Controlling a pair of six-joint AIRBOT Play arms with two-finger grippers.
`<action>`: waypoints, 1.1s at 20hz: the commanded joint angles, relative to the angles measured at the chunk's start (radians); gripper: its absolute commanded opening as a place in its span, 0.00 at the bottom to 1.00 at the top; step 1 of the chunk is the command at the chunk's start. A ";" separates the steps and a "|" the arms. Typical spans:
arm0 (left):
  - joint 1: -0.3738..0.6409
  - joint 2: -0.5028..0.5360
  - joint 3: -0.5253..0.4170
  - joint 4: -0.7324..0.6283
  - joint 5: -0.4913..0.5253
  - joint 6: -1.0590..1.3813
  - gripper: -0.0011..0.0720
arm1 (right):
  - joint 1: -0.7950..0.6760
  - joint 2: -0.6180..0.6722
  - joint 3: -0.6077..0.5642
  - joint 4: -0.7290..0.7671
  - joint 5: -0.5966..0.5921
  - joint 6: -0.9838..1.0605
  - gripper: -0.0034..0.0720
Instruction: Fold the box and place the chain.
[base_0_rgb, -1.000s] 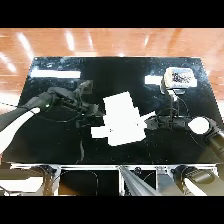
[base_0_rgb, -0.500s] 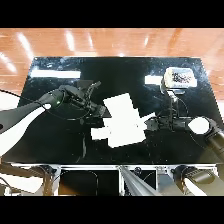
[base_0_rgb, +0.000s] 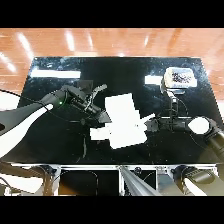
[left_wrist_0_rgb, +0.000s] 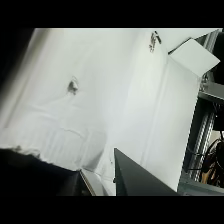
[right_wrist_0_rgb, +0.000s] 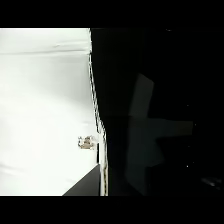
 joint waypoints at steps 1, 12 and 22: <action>-0.001 -0.001 0.001 -0.026 0.035 0.067 0.41 | 0.001 0.001 0.000 0.003 0.003 0.003 0.09; 0.003 -0.003 0.002 -0.074 0.039 0.120 0.04 | 0.000 0.001 -0.001 0.000 0.045 0.017 0.88; 0.083 0.061 0.043 0.037 0.077 0.375 0.03 | -0.243 0.002 0.368 -0.377 0.391 0.016 0.98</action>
